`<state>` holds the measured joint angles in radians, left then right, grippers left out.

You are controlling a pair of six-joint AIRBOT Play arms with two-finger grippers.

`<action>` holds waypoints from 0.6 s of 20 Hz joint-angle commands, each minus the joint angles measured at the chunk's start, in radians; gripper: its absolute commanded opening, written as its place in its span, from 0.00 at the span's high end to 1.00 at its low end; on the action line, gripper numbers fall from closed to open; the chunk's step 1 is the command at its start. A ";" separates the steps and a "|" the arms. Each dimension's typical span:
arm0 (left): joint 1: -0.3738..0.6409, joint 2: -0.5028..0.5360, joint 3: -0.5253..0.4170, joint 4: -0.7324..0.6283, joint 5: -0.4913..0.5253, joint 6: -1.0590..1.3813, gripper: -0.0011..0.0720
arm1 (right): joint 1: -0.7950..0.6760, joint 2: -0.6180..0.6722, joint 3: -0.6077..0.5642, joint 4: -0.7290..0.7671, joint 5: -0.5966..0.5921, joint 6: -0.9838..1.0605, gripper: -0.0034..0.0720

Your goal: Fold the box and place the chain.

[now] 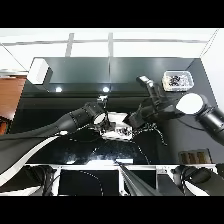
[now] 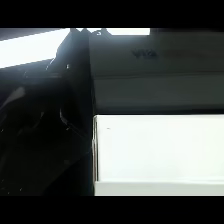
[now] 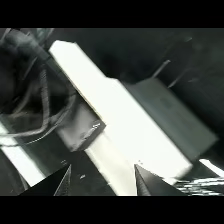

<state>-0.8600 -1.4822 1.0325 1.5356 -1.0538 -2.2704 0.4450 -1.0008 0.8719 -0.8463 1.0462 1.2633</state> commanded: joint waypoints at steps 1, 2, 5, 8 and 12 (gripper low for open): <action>0.011 0.000 0.000 0.000 -0.017 -0.016 0.95 | -0.169 0.059 0.032 -0.085 0.109 -0.082 0.34; 0.014 0.000 0.000 0.000 -0.024 -0.016 0.95 | -0.232 0.089 0.028 -0.189 0.144 -0.116 0.34; 0.014 0.000 0.000 0.000 -0.017 -0.016 0.95 | -0.354 0.129 -0.101 -0.367 0.095 -0.192 0.34; 0.014 0.000 0.000 -0.008 -0.016 -0.016 0.95 | -0.365 0.129 -0.285 -0.357 -0.100 -0.192 0.34; 0.014 0.000 0.000 -0.007 -0.018 -0.015 0.95 | -0.282 0.119 -0.339 -0.360 -0.201 -0.357 0.00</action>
